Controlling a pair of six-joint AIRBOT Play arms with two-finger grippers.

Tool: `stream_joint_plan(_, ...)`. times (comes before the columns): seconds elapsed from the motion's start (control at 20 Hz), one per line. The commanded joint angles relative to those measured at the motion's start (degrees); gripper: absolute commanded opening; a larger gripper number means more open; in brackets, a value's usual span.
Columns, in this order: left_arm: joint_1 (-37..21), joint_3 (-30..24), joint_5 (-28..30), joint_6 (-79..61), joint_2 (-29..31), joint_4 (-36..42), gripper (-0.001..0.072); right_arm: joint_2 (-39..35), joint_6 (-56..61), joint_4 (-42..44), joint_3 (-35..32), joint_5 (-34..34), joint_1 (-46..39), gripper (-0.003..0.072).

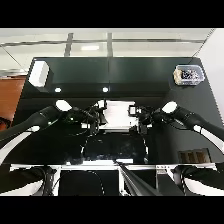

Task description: Fold the box and place the chain.

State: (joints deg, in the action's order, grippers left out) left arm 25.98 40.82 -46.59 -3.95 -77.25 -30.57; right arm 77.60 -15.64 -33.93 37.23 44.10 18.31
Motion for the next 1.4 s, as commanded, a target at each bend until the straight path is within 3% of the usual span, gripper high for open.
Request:
stream_joint_plan(0.0, -1.73, 0.17, -1.86, 21.53, 6.86, -18.21, 0.0027, 0.00, 0.00, -0.02, 0.00, 0.00, 0.02, 0.0203)
stream_joint_plan(0.2, -8.28, -0.24, -5.95, 49.68, 18.64, -39.01, 0.0027, 0.00, 0.00, -0.02, 0.00, 0.00, 0.02, 0.0203)
stream_joint_plan(0.3, -15.74, -2.03, -6.91, 76.08, 19.58, -47.41, 0.0029, 0.00, 0.00, -0.02, 0.00, 0.02, 0.02, 0.0203)
stream_joint_plan(0.35, -20.41, -3.04, -9.20, 83.76, 18.95, -47.41, 0.0029, 0.00, 0.00, -0.02, 0.00, 0.02, 0.02, 0.0203)
stream_joint_plan(0.45, -30.77, -5.42, -13.81, 85.35, 16.94, -35.10, 0.0029, 0.00, 0.00, -0.04, 0.00, 0.02, 0.02, 0.0203)
stream_joint_plan(0.55, -39.30, -8.00, -18.40, 74.55, 14.14, -16.74, 0.0028, 0.00, 0.00, -0.04, 0.00, 0.02, 0.02, 0.0203)
stream_joint_plan(0.65, -43.08, -8.92, -20.59, 70.36, 10.16, -10.49, 0.0028, 0.00, 0.00, -0.04, 0.00, 0.02, 0.02, 0.0203)
stream_joint_plan(0.8, -41.55, -8.85, -19.87, 68.96, 4.37, -7.61, 0.0027, 0.00, 0.00, -0.07, 0.00, 0.02, 0.02, 0.0203)
stream_joint_plan(1.05, -31.82, -7.30, -16.41, 67.01, -2.40, -4.00, 0.0027, 0.00, 0.00, -0.04, 0.00, 0.02, 0.02, 0.0203)
stream_joint_plan(1.35, -24.96, -1.64, -21.44, 60.85, -10.21, 0.07, 0.0028, 0.00, 0.00, -0.04, 0.00, 0.02, 0.02, 0.0203)
